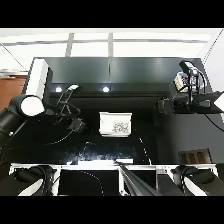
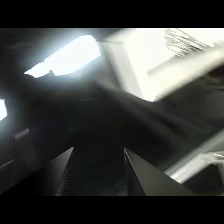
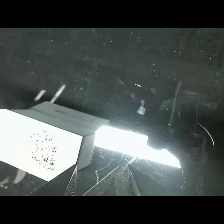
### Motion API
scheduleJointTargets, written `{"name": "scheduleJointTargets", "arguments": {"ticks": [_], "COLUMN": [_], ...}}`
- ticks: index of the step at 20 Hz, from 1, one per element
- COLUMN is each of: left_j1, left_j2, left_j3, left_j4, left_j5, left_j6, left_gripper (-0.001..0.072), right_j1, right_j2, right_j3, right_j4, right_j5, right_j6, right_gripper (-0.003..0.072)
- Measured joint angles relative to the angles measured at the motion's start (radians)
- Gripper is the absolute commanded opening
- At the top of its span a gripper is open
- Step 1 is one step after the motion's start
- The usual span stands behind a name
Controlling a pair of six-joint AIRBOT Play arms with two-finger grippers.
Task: Fold the box and place the chain.
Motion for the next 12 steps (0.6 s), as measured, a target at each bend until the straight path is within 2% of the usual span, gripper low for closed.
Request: {"name": "scheduleJointTargets", "arguments": {"ticks": [3,6,12], "left_j1": [0.124,0.181,0.173], "left_j2": [-0.008,-0.044,-0.083], "left_j3": [-0.123,-0.174,-0.201], "left_j4": [-0.157,-0.230,-0.320], "left_j5": [0.092,0.143,0.267], "left_j6": [0.167,0.360,0.913], "left_gripper": [0.0386,0.0704,0.0709], "right_j1": [0.000,0.000,0.000], "right_j2": [0.000,0.000,0.000], "right_j3": [0.000,0.000,0.000], "right_j4": [0.000,0.000,-0.003], "right_j5": [0.000,0.000,-0.001], "right_j6": [0.001,0.003,0.004], "right_gripper": [0.0375,0.0375,0.0375]}}
